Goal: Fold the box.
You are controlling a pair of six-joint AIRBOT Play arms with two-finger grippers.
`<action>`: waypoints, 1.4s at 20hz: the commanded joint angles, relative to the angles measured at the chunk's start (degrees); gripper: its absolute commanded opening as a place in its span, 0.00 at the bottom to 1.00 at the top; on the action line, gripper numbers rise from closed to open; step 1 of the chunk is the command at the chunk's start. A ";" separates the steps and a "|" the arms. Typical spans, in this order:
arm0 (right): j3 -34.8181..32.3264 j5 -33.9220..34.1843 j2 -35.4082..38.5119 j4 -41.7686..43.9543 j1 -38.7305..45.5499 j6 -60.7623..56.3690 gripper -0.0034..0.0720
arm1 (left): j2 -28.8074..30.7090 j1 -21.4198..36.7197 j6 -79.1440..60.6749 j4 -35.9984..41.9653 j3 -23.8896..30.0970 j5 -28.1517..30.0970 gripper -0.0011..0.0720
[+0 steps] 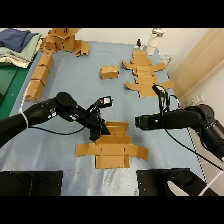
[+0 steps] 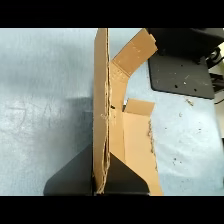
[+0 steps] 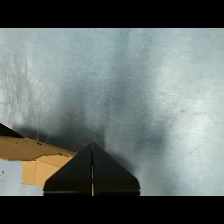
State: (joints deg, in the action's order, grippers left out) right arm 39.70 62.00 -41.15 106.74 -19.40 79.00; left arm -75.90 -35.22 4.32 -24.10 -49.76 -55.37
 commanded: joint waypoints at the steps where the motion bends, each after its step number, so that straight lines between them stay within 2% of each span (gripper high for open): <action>1: -3.23 -5.18 0.15 0.04 -2.05 -3.19 0.05 | 2.99 -1.25 -7.93 4.50 5.22 5.90 0.03; 6: -4.68 -9.11 0.02 -1.77 -2.38 -4.66 0.05 | 7.41 -4.13 -11.04 4.83 11.61 13.25 0.03; 11: -4.68 -10.08 0.02 -2.29 -2.40 -4.68 0.05 | 8.39 -7.10 -11.80 4.81 15.63 15.17 0.03; 28: -4.66 -8.72 0.13 -2.10 -2.43 -4.68 0.05 | 10.99 -7.91 -7.65 -0.26 16.20 16.24 0.03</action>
State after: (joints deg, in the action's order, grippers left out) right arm 35.05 52.95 -41.06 104.33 -21.78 74.35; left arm -65.28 -43.13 -4.60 -23.22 -33.54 -39.07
